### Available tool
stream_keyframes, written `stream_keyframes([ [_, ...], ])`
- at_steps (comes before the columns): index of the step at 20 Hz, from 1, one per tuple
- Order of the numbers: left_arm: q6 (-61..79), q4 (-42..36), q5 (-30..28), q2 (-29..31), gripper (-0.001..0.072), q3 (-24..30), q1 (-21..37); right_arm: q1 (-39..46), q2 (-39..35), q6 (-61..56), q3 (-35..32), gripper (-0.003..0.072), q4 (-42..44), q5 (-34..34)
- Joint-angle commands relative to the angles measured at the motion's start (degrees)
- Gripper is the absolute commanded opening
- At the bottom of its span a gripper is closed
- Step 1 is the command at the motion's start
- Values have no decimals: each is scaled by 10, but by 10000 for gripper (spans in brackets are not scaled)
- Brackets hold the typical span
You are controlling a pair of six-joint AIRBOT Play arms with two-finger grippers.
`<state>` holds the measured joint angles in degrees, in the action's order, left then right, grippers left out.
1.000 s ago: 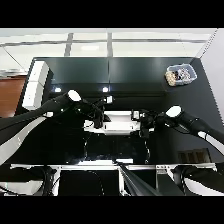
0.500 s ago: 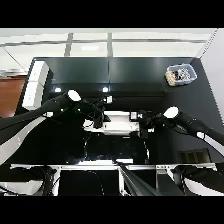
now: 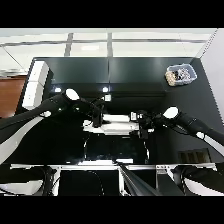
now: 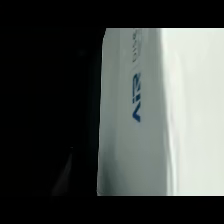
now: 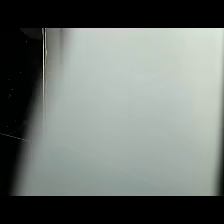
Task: Fold the box and place the chain.
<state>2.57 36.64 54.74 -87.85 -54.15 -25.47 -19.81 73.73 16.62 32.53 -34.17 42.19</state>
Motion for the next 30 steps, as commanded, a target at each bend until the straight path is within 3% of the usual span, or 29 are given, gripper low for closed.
stream_keyframes([
  [1, -86, 42, 21, 52, 652, 0, 26, 0, 0, -1, 0, 468, 0, 0],
  [2, -141, 73, 23, 74, 688, 0, 36, 0, 0, -1, 0, 468, 0, 0],
  [5, -294, 149, 70, 132, 676, 0, 73, 0, 0, -1, 0, 467, 0, -1],
  [6, -333, 149, 104, 139, 571, 0, 83, 0, 0, -1, 0, 466, 0, 0],
  [7, -369, 144, 152, 138, 375, 0, 88, 0, 0, -1, 0, 463, 0, -1],
  [8, -391, 134, 202, 133, 151, 2, 88, 0, 0, -1, 0, 313, -1, 0],
  [9, -388, 105, 247, 123, 29, 5, 84, 0, 0, -1, 0, 188, -1, 0],
  [10, -387, 51, 267, 113, 29, 15, 77, -1, 0, -1, 0, 187, -1, 0],
  [12, -345, -50, 234, 97, 29, 41, 54, -1, 0, -1, 0, 187, -2, 0],
  [17, -296, -186, -12, 79, 28, 47, 23, -1, 0, -1, 0, 188, -2, -1],
  [21, -294, -124, -114, 75, 28, 55, 22, -1, 0, -1, 0, 188, -2, 0],
  [27, -302, -92, -98, 36, 27, 84, 0, -1, 0, -1, 0, 188, -2, 0],
  [30, -302, -83, -115, 56, 26, 75, 6, -1, 0, -1, 0, 188, -1, 0],
])
